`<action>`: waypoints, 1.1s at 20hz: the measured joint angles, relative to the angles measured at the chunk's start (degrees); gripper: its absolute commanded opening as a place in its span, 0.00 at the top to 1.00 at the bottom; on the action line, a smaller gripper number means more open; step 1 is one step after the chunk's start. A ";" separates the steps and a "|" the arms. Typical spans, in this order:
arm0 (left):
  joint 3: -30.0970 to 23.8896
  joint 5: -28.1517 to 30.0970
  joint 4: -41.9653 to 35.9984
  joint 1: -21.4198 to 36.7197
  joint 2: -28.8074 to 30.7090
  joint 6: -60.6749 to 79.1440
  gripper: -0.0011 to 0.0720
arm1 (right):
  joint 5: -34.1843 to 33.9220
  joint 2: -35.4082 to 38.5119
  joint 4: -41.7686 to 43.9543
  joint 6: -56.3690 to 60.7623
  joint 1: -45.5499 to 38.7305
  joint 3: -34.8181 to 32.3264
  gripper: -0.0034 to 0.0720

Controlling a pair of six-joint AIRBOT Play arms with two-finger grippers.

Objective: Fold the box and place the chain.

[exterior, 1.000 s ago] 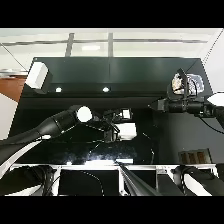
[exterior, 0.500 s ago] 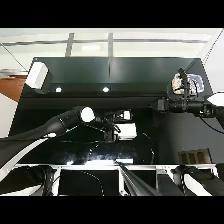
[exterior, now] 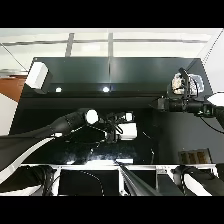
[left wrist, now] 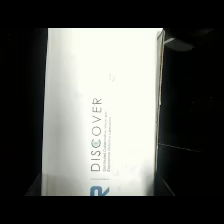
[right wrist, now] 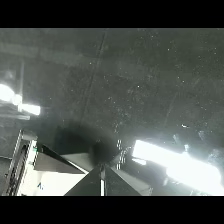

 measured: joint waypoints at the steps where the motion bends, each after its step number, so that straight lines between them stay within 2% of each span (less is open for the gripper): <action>1: 0.20 -0.70 -0.04 0.44 0.70 -0.02 0.80 | 0.00 0.02 0.00 0.00 0.00 0.00 0.92; 4: 0.52 -4.33 1.29 4.55 4.28 -3.17 0.90 | 0.20 0.00 0.00 0.00 0.00 0.00 0.92; 8: 0.66 -13.09 8.33 15.93 9.86 -11.32 0.90 | 0.39 0.00 0.00 0.00 0.00 0.00 0.92; 10: 0.66 -19.06 12.31 24.83 12.35 -15.43 0.90 | 0.37 0.00 0.00 0.02 0.00 0.00 0.92; 12: 0.66 -22.38 15.34 34.99 14.14 -18.40 0.90 | 0.37 0.00 0.00 0.02 0.00 0.00 0.92; 14: 0.66 -25.27 17.16 45.99 15.17 -20.15 0.95 | 0.39 0.02 0.00 0.20 0.00 0.00 0.92; 17: 0.66 -24.17 18.21 61.42 15.87 -21.57 0.95 | 0.37 0.00 0.00 1.27 0.00 0.00 0.92; 19: 0.66 -19.78 18.69 70.07 15.91 -22.05 0.95 | 0.35 0.02 0.02 2.03 0.00 0.00 0.92; 22: 0.72 -12.20 18.75 77.40 14.16 -22.12 0.95 | 0.20 0.00 0.02 3.04 0.00 0.00 0.92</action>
